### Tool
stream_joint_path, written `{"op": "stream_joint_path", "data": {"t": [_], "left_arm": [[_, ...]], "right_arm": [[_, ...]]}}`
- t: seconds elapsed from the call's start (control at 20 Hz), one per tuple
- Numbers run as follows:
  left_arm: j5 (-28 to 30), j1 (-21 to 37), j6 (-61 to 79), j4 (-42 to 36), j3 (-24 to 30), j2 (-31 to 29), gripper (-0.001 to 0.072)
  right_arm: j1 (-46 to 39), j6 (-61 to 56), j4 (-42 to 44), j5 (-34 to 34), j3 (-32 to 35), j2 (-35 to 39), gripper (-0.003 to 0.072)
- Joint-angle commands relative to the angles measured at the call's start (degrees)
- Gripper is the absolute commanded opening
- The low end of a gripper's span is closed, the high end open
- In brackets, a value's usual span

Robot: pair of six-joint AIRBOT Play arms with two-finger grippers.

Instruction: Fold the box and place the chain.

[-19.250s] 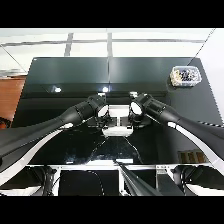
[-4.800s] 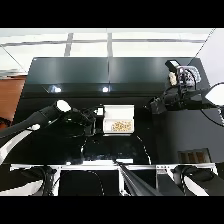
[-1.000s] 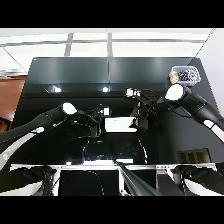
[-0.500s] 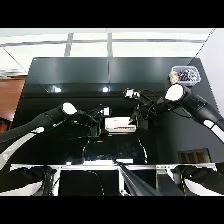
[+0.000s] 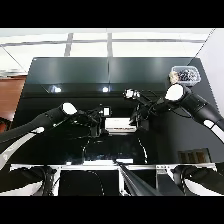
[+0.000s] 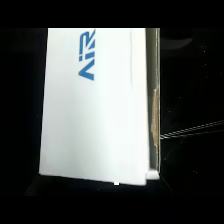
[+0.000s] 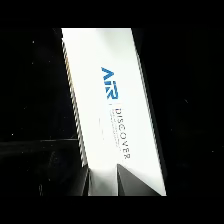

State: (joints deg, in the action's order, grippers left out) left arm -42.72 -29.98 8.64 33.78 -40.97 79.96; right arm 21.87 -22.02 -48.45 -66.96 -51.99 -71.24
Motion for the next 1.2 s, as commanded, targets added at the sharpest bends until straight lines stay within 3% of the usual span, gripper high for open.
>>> {"op": "stream_joint_path", "data": {"t": [0.0,1.15], "left_arm": [[0.02,-0.02,-0.11,0.00,0.02,0.00,0.0396],[0.04,-0.02,-0.11,0.00,0.02,0.00,0.0396]], "right_arm": [[0.07,-0.04,-0.20,-0.57,0.02,0.02,0.0167],[0.42,-0.22,-2.60,-0.66,0.04,-0.04,0.0168]]}}
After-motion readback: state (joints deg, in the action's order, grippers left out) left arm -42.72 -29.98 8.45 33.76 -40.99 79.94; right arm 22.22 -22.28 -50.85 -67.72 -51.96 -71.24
